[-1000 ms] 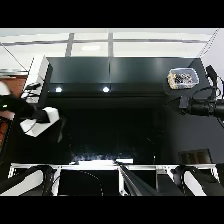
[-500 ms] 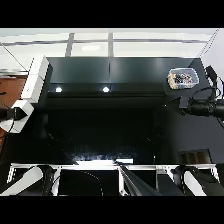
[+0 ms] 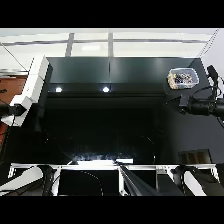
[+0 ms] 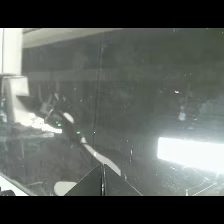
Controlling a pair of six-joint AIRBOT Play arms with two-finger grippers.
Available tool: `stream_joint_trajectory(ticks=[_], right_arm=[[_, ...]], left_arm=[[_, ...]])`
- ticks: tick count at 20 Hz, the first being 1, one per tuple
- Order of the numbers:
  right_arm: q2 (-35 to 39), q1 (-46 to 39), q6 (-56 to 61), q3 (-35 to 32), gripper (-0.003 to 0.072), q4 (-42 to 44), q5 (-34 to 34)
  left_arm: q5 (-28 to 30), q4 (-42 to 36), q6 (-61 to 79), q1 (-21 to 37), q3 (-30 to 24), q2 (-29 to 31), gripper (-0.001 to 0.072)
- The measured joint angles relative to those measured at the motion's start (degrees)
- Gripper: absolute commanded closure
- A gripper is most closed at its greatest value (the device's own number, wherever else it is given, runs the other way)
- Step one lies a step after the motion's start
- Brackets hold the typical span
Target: Fold the box and place the chain.
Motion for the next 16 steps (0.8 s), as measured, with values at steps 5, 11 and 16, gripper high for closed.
stream_joint_trajectory(ticks=[5, 11, 16], right_arm=[[0.0, 0.0, 0.26, 0.0, 0.0675, -0.31, -0.68], [0.0, 0.0, 0.42, 0.0, 0.0675, -0.5, -0.79], [0.0, 0.0, 0.39, 0.0, 0.0675, -0.52, -0.48]], left_arm=[[1.73, -1.88, 1.92, -0.63, 0.0, -1.09, 0.0305], [3.87, -4.59, 2.4, -2.73, 0.0, -3.91, -0.0011], [5.18, -4.83, 2.29, -3.78, 0.94, -3.69, -0.0006]])
